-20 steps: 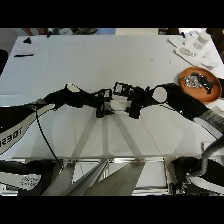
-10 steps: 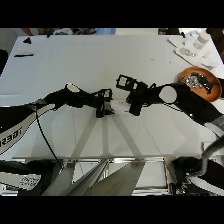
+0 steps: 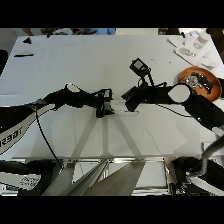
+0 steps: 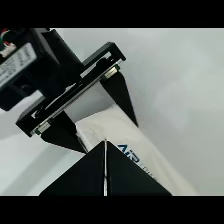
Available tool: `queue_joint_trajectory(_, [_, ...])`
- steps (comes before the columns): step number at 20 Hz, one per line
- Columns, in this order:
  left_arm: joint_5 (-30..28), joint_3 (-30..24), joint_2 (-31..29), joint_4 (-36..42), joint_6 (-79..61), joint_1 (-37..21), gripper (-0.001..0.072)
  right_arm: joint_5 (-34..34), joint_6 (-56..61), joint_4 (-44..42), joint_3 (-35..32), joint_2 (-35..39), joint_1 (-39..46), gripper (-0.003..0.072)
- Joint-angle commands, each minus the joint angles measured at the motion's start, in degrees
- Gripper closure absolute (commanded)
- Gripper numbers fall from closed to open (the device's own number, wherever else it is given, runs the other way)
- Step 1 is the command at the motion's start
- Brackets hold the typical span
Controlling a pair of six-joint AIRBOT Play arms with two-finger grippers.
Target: Fold the box and place the chain.
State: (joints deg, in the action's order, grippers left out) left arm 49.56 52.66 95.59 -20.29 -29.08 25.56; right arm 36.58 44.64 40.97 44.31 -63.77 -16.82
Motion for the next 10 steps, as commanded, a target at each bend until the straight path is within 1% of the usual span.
queue_joint_trajectory(1, [-0.02, -0.02, 0.0, -0.02, 0.0, 0.02, 0.0362, -6.49, 0.37, -10.97, -7.52, -0.13, 0.15, 0.0681])
queue_joint_trajectory(3, [0.0, -0.02, 0.0, -0.02, -0.02, 0.02, 0.0362, -8.98, 0.37, -11.08, -10.56, -0.17, 0.15, 0.0681])
queue_joint_trajectory(4, [-0.02, -0.02, 0.0, -0.02, -0.02, 0.02, 0.0362, -9.16, 0.35, -10.97, -11.26, -0.17, 0.15, 0.0681])
queue_joint_trajectory(8, [-0.02, -0.02, 0.0, -0.02, 0.0, 0.02, 0.0362, -8.41, 0.33, -10.56, -12.33, -0.17, 0.15, 0.0681])
queue_joint_trajectory(10, [0.0, -0.02, 0.0, -0.02, -0.02, 0.02, 0.0362, -6.95, 0.35, -8.9, -12.5, -0.17, -0.02, 0.0681])
